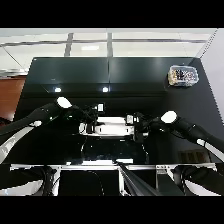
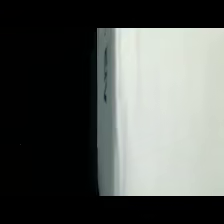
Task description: Fold the box and place the chain.
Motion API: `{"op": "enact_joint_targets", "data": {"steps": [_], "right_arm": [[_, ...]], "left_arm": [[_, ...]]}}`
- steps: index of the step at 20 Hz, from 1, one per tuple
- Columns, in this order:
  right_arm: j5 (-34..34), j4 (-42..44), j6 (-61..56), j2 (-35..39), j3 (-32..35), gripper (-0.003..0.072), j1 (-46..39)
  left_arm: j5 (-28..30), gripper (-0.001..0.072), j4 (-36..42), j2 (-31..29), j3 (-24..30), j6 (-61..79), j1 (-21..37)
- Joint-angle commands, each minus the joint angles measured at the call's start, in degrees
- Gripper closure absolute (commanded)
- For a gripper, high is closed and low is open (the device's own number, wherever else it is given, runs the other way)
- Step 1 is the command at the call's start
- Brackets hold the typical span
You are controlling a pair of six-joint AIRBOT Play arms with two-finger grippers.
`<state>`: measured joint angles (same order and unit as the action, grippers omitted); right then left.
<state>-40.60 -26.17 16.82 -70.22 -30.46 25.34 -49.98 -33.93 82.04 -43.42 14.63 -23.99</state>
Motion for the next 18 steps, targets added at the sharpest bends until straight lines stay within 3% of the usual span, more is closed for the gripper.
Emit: {"op": "enact_joint_targets", "data": {"steps": [1,6,18], "right_arm": [[-0.2,0.7,1.7,-1.2,0.0,-0.0018,-0.3],[-1.3,0.8,1.8,-1.2,0.0,-0.0018,-1.7],[0.0,-3.0,-2.9,-1.3,0.0,-0.0017,-1.6]], "left_arm": [[0.1,0.0683,0.0,0.0,0.0,-0.1,0.0],[1.6,0.0683,-2.6,0.3,-0.2,-6.2,-0.9],[2.0,0.0683,-4.0,0.3,-0.2,-6.3,-2.1]]}}
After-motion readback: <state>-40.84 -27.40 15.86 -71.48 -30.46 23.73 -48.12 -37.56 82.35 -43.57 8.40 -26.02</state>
